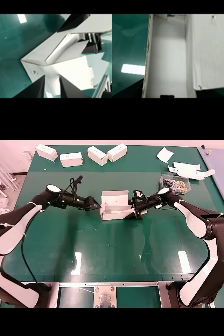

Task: Fold the box and place the chain.

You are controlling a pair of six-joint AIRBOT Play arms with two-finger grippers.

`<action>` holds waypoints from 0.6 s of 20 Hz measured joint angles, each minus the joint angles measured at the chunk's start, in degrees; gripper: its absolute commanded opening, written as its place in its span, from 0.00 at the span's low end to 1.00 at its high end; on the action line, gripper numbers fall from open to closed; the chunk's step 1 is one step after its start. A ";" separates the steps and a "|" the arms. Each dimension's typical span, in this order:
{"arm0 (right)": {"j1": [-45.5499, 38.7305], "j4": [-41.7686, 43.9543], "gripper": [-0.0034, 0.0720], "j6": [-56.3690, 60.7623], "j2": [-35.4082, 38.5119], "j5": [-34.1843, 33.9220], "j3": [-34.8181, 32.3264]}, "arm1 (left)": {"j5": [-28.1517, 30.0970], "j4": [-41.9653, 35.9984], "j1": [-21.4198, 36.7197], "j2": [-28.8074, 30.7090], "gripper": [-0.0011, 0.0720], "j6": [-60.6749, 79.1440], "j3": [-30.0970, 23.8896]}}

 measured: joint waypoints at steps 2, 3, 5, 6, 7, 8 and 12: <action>0.00 0.00 0.72 0.00 0.00 0.00 0.00 | 0.15 0.57 -0.85 0.00 0.38 -0.92 0.04; 0.00 0.00 0.72 0.00 0.00 0.00 -0.02 | 0.44 0.85 -1.38 0.00 0.39 -1.46 0.13; 0.00 -0.02 0.72 0.00 0.00 0.00 0.00 | 1.07 1.25 -2.45 0.00 0.45 -2.45 0.50; -0.02 -0.02 0.72 0.00 0.00 0.00 0.00 | 1.36 1.62 -2.80 0.00 0.45 -2.95 0.76; -0.02 -0.04 0.72 0.00 0.00 0.00 0.00 | 1.62 1.99 -3.17 0.00 0.45 -3.52 1.07; -0.04 -0.07 0.72 0.00 0.00 0.00 0.00 | 1.77 2.51 -3.52 0.02 0.45 -4.02 1.42; -0.07 -0.20 0.72 0.02 0.02 0.00 0.00 | 2.56 6.45 -5.35 0.04 0.45 -8.17 3.37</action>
